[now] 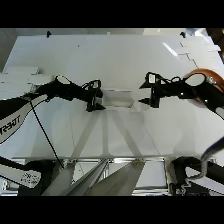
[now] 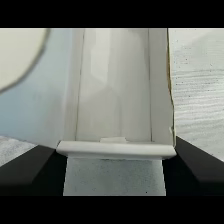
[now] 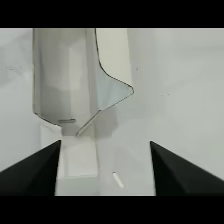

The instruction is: Fold the box and place the chain.

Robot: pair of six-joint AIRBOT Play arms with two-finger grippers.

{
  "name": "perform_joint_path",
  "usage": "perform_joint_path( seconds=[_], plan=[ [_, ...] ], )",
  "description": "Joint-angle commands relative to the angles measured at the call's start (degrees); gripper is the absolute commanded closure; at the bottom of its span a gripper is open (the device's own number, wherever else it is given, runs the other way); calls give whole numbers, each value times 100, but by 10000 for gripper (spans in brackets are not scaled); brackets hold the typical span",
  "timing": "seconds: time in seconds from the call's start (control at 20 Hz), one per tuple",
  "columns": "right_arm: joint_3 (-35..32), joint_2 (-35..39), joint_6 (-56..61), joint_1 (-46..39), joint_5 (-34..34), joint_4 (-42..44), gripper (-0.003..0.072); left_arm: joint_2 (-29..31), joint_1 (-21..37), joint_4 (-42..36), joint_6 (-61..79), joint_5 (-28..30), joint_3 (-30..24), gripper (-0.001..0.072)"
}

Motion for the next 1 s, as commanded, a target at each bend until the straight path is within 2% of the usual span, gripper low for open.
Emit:
perform_joint_path(
  seconds=[0.0,0.05,0.1,0.2,0.4,0.6,0.75,0.85,0.95],
  plan=[
    [7,304,1064,190,658,-313,631,-2,2,2,0,0,-2,372],
    [4,293,1139,341,807,-328,668,-2,2,2,0,0,-2,372],
    [4,291,1290,529,846,-323,668,-2,2,0,0,0,-2,372],
    [4,286,1386,909,503,-306,669,-2,2,0,0,-2,-2,372],
    [4,101,1394,1370,-807,435,671,-2,2,2,0,0,-2,372],
    [4,-551,1394,1379,-2264,1436,673,-2,2,0,0,-2,-2,372],
    [4,-1141,1394,1379,-2979,2374,673,-2,0,2,0,0,-2,372],
    [4,-1482,1394,1381,-3053,2817,673,-2,2,2,0,0,-2,372],
    [4,-1674,1392,1381,-2857,2817,673,-2,2,2,2,0,-2,372]
  ],
)
